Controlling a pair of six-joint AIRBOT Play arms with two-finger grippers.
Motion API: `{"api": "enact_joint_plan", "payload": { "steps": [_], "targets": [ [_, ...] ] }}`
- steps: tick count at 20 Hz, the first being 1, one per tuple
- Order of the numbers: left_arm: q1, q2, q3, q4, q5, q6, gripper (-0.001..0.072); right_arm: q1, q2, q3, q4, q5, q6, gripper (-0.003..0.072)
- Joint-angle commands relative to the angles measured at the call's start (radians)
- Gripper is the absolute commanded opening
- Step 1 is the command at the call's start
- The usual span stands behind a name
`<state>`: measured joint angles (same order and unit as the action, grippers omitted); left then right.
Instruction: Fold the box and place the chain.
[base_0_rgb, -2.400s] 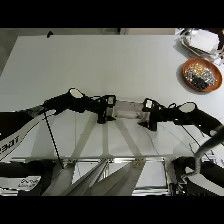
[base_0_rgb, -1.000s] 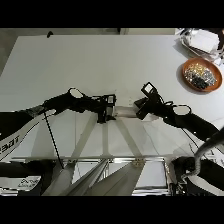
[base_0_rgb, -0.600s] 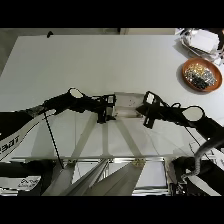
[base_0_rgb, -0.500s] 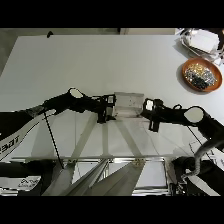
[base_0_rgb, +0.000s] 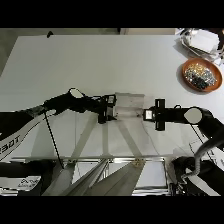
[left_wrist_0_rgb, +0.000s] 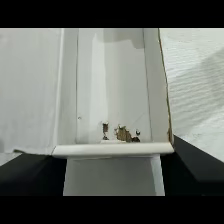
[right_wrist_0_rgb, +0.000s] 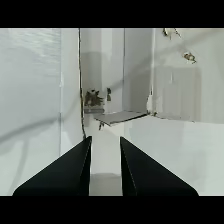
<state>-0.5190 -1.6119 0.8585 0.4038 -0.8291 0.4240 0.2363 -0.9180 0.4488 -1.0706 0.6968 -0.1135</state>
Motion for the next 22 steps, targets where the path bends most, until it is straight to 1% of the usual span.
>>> {"api": "enact_joint_plan", "payload": {
  "steps": [1,3,6,7,8,10,12,14,16,19,22],
  "targets": [
    [0.000,0.001,0.000,-0.006,0.003,-0.005,0.0271,-0.010,0.002,0.060,0.048,-0.006,-0.023,0.0205],
    [0.000,0.001,0.000,-0.006,0.002,-0.005,0.0271,-0.046,0.002,0.087,0.031,0.039,-0.022,0.0205],
    [0.000,0.001,0.000,-0.006,0.003,-0.005,0.0271,-0.080,-0.001,0.089,0.005,0.166,-0.023,0.0214],
    [0.000,0.001,0.000,-0.006,0.003,-0.005,0.0271,-0.071,-0.008,0.088,0.032,0.198,-0.023,0.0278],
    [0.000,0.001,0.000,-0.006,0.000,-0.005,0.0271,-0.061,-0.022,0.088,0.048,0.219,-0.023,0.0306],
    [0.000,0.001,0.000,-0.006,0.002,-0.005,0.0271,-0.037,-0.066,0.088,0.055,0.249,-0.023,0.0324],
    [0.000,0.001,0.000,-0.006,-0.003,-0.005,0.0271,-0.026,-0.111,0.088,0.064,0.248,-0.022,0.0322],
    [0.000,0.001,0.000,-0.006,-0.005,-0.005,0.0271,-0.016,-0.147,0.088,0.108,0.222,-0.018,0.0316],
    [0.000,0.001,0.000,-0.006,-0.008,-0.005,0.0271,-0.011,-0.177,0.088,0.164,0.168,-0.019,0.0253],
    [0.000,0.001,0.000,-0.006,-0.009,-0.005,0.0271,-0.011,-0.190,0.088,0.193,0.089,-0.019,0.0195],
    [0.000,0.001,0.000,-0.006,-0.012,-0.005,0.0271,-0.011,-0.190,0.088,0.192,0.048,-0.019,0.0194]
  ]
}}
